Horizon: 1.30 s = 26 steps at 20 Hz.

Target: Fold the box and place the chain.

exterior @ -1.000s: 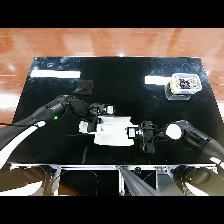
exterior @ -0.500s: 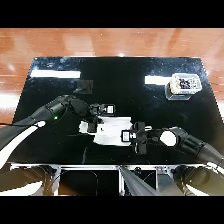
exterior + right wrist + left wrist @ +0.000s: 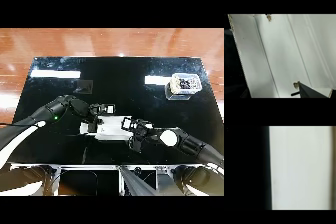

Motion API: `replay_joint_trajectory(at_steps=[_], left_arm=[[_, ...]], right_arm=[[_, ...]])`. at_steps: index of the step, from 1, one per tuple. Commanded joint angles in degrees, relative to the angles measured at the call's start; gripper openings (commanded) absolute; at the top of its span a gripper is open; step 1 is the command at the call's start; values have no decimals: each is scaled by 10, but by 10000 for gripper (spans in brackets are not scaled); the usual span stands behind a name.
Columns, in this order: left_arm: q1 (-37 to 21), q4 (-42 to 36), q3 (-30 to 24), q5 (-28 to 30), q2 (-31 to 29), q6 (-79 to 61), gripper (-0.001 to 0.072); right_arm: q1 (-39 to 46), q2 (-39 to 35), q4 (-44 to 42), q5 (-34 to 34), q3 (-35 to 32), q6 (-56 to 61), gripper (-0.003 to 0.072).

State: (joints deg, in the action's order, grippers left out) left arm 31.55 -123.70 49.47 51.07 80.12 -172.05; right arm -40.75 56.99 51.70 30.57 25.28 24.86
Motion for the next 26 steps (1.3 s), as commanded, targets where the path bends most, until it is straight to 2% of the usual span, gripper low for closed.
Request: replay_joint_trajectory(at_steps=[1,4,11,16,23,26], left_arm=[[0,0,1,-1,0,0,19],[0,0,1,-1,0,0,19],[0,0,1,0,0,0,19],[0,0,1,0,0,0,19],[0,0,1,0,0,0,19],[0,0,1,0,0,0,20]], right_arm=[[0,-19,31,7,0,73,720],[1,-49,114,15,0,162,720],[1,-51,141,-31,0,209,720],[1,-51,149,-97,0,207,720],[-1,-49,145,-102,0,194,720],[1,-33,143,-104,0,153,720]])
